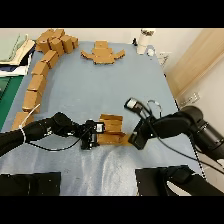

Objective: Fold the box.

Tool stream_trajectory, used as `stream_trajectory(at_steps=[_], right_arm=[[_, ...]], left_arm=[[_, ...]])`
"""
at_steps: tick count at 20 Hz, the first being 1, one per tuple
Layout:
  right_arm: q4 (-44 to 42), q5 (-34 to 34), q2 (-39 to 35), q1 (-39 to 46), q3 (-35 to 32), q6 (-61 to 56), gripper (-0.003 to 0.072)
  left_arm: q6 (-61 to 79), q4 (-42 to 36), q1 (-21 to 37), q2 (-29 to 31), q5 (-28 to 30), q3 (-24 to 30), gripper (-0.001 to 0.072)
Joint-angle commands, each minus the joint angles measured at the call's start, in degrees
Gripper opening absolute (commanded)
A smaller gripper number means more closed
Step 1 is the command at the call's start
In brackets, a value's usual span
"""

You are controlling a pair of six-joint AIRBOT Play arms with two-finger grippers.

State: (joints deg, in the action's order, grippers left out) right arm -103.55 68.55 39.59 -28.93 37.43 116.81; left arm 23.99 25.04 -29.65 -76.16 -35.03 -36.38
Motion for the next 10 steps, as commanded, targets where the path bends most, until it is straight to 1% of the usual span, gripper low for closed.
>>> stream_trajectory(at_steps=[1, 2, 4, 7, 10], right_arm=[[1.6, -8.3, -0.2, -0.3, -7.8, 19.6, 0.0587], [1.3, -11.9, 1.6, -0.3, -8.7, 20.9, 0.0587], [1.3, -15.6, 5.0, -0.3, -8.7, 23.8, 0.0587], [-0.4, -19.3, 8.8, -1.2, -8.8, 29.9, 0.0587], [-0.4, -22.7, 10.1, -1.3, -8.8, 32.1, 0.0578]], left_arm=[[0.0, 0.0, 0.0, 0.0, 0.0, 0.0, 0.0455], [0.0, 0.0, 0.0, 0.0, 0.0, 0.0, 0.0456], [0.0, 0.0, 0.0, 0.0, 0.0, 0.0, 0.0455], [0.0, 0.0, 0.0, 0.0, 0.0, 0.0, 0.0455], [0.0, 0.0, 0.0, 0.0, 0.0, 0.0, 0.0456]])
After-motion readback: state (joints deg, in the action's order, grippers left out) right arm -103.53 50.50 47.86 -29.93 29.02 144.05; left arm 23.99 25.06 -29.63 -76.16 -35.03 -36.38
